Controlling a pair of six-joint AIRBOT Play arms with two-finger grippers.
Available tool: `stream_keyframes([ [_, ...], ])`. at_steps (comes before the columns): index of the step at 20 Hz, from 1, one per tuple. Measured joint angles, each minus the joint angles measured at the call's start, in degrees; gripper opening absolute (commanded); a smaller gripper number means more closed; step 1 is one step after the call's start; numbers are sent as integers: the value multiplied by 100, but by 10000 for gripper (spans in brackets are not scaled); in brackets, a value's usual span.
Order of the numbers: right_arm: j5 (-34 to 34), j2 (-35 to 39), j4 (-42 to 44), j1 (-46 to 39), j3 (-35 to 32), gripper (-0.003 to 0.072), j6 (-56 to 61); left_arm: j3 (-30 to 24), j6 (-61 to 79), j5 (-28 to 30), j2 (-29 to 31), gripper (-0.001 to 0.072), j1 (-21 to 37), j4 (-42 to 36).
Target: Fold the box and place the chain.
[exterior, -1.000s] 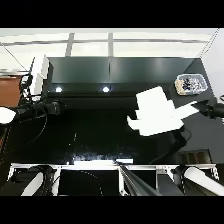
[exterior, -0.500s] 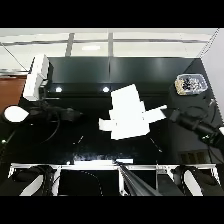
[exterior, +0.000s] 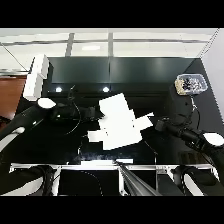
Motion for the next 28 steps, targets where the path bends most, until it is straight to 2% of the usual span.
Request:
stream_keyframes([
  [5,-55,9,9,94,-15,22,-11,566,238,-603,-1091,705,74,-269],
  [8,-63,9,11,109,-17,22,-13,793,358,-1049,-1506,704,247,-315],
  [15,-72,9,13,116,-17,21,-11,931,520,-1722,-1762,704,772,-271],
  [23,-59,9,13,116,-17,22,9,953,1318,-2201,-2256,704,402,-848],
  [28,-52,9,13,116,-17,22,24,1182,1700,-2461,-2371,686,85,-415],
])
